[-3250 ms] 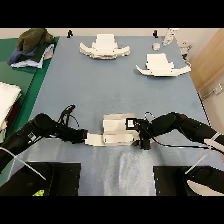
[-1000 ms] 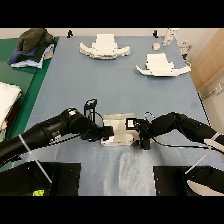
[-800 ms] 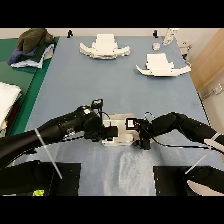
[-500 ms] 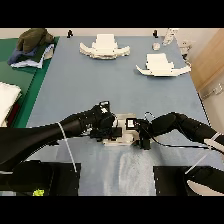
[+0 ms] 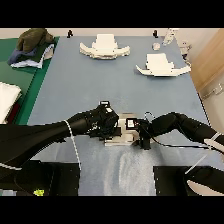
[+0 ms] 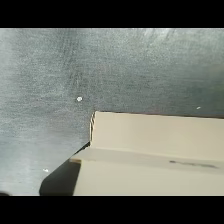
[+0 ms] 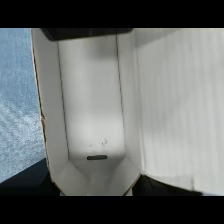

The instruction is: Fold the box.

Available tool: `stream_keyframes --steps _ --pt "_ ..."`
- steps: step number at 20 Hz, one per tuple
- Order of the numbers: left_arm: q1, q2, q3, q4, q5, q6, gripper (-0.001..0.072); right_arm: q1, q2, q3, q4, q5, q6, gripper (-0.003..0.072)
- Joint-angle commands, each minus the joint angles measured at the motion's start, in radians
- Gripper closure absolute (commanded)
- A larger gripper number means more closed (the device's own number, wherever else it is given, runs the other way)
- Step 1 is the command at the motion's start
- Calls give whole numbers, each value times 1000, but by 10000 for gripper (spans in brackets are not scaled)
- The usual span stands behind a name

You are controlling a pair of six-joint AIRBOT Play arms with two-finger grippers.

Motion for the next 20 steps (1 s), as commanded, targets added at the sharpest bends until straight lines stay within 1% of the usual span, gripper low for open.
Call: stream_keyframes --steps 1,3,4,5,6,7,11,12,13,14,15,17,18,19,20 --pt "-1 -3 2 3 -16 -11 695 0 0 0 0 0 0 174" --pt "-1 -3 2 0 -15 -6 693 0 0 0 0 0 0 174" --pt "-1 -3 2 -1 -15 2 659 0 0 0 0 0 0 174" --pt "-1 -2 2 -4 -13 13 352 0 0 0 0 0 0 174" --pt "-1 -2 2 -4 -14 10 98 0 0 0 0 0 0 174" --pt "-1 -2 2 -4 -14 8 123 0 0 0 0 0 0 174" --pt "-1 -2 2 -3 -14 8 122 0 0 0 0 0 0 174" --pt "-1 -2 2 -3 -14 7 156 0 0 0 0 0 0 174" --pt "-1 -2 2 -5 -15 8 444 0 -1 0 0 0 0 174" --pt "-2 -2 2 -5 -13 21 685 0 0 0 0 0 0 174" --pt "-6 -2 2 -4 -6 18 695 0 0 0 0 0 0 174" --pt "-6 -2 2 -4 -1 19 693 0 -1 0 0 0 0 174" --pt "-6 -2 2 -4 5 19 587 0 -1 0 0 0 0 174" --pt "-6 -2 2 -4 11 16 250 0 -1 0 0 0 0 174" --pt "-6 -2 2 -5 10 3 107 0 0 0 0 0 0 174"
